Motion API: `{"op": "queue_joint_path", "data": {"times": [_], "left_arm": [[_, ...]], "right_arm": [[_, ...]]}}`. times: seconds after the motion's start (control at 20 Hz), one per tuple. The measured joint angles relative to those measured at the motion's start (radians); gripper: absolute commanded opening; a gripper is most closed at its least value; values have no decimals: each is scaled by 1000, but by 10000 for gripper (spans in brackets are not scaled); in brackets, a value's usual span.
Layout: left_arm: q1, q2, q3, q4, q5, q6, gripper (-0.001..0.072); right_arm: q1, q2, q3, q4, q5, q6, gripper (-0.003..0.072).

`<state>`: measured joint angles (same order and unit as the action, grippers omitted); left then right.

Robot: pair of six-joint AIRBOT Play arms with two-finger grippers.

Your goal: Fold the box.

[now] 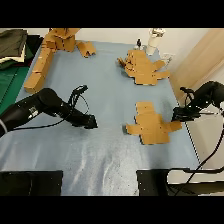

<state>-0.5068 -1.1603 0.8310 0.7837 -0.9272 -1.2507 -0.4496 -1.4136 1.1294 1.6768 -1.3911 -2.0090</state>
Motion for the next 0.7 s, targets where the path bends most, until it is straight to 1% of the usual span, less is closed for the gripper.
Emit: {"op": "queue_joint_path", "data": {"times": [0.1, 0.15, 0.2, 0.4, 0.6, 0.7], "left_arm": [[-2, 41, -35, 1, 12, -3, 527], [-2, 57, -48, 1, 13, -3, 527], [-3, 68, -58, 2, 16, -4, 527], [-3, 88, -75, 1, 20, -6, 527], [-3, 93, -78, -11, 31, -6, 527], [-3, 94, -78, -19, 35, -6, 527]], "right_arm": [[-2, 0, -12, 5, 3, -14, 435], [-4, -1, -16, 5, 4, -18, 385], [-5, 0, -19, 5, 3, -23, 357], [-4, 0, -26, 20, -39, -31, 353], [-5, 0, -61, 23, -52, -33, 352], [-5, 0, -79, 2, -48, -33, 304]]}}
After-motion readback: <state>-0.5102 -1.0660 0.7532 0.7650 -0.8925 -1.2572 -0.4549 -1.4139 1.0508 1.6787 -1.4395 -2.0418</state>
